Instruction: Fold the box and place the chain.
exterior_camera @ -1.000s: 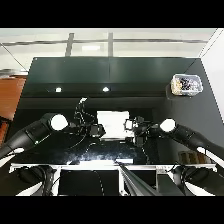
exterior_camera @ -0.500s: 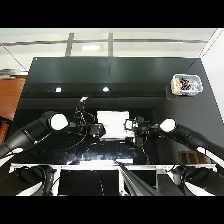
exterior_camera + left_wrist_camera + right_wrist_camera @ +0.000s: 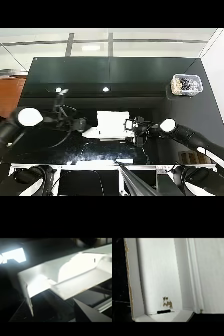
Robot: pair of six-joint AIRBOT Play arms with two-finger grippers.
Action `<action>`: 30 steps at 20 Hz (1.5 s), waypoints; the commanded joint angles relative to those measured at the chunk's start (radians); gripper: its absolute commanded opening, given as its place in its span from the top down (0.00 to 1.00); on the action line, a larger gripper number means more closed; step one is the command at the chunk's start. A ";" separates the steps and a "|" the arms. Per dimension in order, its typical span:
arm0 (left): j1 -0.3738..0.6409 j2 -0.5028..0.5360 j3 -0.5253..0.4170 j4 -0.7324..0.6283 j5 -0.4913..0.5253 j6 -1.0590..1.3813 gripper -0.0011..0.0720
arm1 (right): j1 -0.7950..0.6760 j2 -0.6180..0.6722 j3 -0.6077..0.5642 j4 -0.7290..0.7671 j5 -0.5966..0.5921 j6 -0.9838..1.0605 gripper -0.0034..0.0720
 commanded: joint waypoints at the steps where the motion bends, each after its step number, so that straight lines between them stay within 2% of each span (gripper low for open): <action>1: 0.212 0.125 -0.001 0.023 -0.110 0.108 0.70 | 0.001 -0.001 0.000 0.000 0.000 0.000 0.50; 2: 0.280 0.149 -0.007 0.026 -0.105 0.142 0.93 | 0.001 -0.001 0.000 0.000 0.000 0.000 0.50; 5: 0.486 0.145 -0.070 0.018 -0.095 0.166 0.94 | 0.001 -0.001 0.000 0.000 0.000 0.000 0.50; 8: 0.583 0.073 -0.224 -0.147 -0.082 0.262 0.94 | 0.001 -0.001 0.000 0.000 0.000 0.000 0.50; 10: 0.568 0.000 -0.318 -0.283 -0.055 0.360 0.94 | 0.001 -0.001 0.000 0.000 0.000 0.000 0.50; 12: 0.526 -0.061 -0.361 -0.342 -0.001 0.404 0.94 | 0.001 -0.001 0.000 0.000 0.000 0.000 0.50; 19: 0.255 -0.210 -0.364 -0.450 0.201 0.406 0.94 | 0.001 -0.001 0.000 0.000 0.000 0.000 0.50; 23: 0.211 -0.225 -0.363 -0.514 0.253 0.446 0.94 | 0.001 -0.001 0.000 0.000 0.000 0.000 0.50; 26: 0.199 -0.224 -0.362 -0.593 0.239 0.552 0.94 | 0.001 -0.001 0.000 0.000 0.000 0.000 0.50; 27: 0.199 -0.224 -0.361 -0.607 0.222 0.573 0.87 | 0.001 -0.001 0.000 0.000 0.000 0.000 0.50; 28: 0.199 -0.224 -0.359 -0.612 0.201 0.578 0.70 | 0.001 -0.001 0.000 0.000 0.000 0.000 0.50; 30: 0.199 -0.224 -0.351 -0.612 0.162 0.590 0.50 | 0.001 -0.001 0.000 0.000 0.000 0.000 0.50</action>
